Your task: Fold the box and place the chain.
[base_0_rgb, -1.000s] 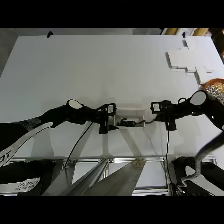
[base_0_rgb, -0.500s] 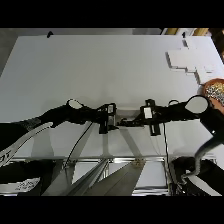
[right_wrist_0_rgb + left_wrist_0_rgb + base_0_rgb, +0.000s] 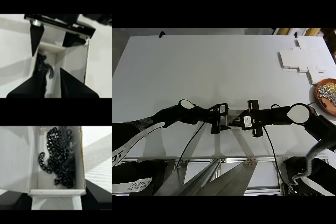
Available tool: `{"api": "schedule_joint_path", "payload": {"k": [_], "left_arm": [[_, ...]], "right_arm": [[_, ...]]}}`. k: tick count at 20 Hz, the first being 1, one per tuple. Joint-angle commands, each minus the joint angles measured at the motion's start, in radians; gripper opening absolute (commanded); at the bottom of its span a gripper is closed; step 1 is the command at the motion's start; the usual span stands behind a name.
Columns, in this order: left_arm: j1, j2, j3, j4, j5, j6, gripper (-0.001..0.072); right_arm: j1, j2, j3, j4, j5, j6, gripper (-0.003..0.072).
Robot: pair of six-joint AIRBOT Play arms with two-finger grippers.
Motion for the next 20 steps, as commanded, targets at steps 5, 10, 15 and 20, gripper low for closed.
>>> {"api": "schedule_joint_path", "payload": {"k": [5,10,15,20], "left_arm": [[0.000,0.000,0.001,0.000,0.000,0.000,0.0109],[0.000,0.000,0.001,0.000,0.000,0.000,0.0109],[0.000,0.000,0.001,0.000,0.000,0.000,0.0109],[0.000,0.000,0.001,0.000,0.000,0.000,0.0109]], "right_arm": [[-0.081,0.101,0.001,-0.323,0.102,0.093,0.0209],[-0.423,0.109,0.001,-0.335,0.211,0.048,0.0208],[-0.578,0.013,-0.007,-0.344,0.195,-0.025,0.0208],[-0.578,-0.147,-0.008,-0.377,0.190,-0.026,0.0266]]}}
